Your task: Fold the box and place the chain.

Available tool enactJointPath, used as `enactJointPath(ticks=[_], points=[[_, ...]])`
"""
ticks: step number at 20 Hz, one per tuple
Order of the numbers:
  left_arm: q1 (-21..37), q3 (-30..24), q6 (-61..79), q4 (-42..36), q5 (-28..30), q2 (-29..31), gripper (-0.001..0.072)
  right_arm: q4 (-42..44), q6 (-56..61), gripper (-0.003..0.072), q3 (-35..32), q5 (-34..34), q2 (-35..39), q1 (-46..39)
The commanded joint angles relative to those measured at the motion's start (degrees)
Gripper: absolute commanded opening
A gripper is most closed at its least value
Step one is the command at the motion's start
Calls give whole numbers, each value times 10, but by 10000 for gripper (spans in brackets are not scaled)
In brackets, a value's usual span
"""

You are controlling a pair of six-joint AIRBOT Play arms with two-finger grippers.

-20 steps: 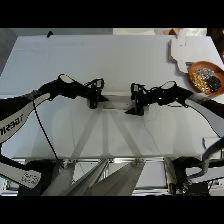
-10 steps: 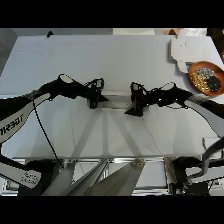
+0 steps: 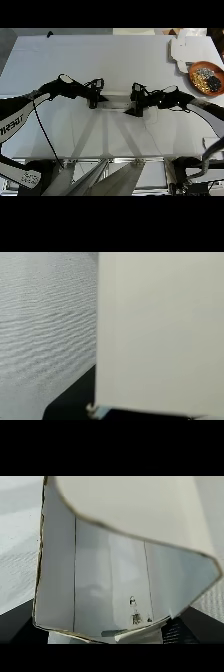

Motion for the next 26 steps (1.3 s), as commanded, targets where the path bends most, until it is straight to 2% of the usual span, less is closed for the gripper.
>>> enactJointPath(ticks=[1, 12, 15, 26], points=[[0, 0, 0, 0, 0, 0, 12, 0, 3, 689, -3, -16, 2, 0], [0, 0, 0, 0, 0, 0, 12, -14, -10, 689, -3, 0, 2, 1], [0, 0, 0, 0, 0, 0, 12, -19, 12, 689, -3, -36, 2, 17], [0, 0, 0, 0, 0, 0, 12, -21, 12, 689, -3, -34, 2, 17]])
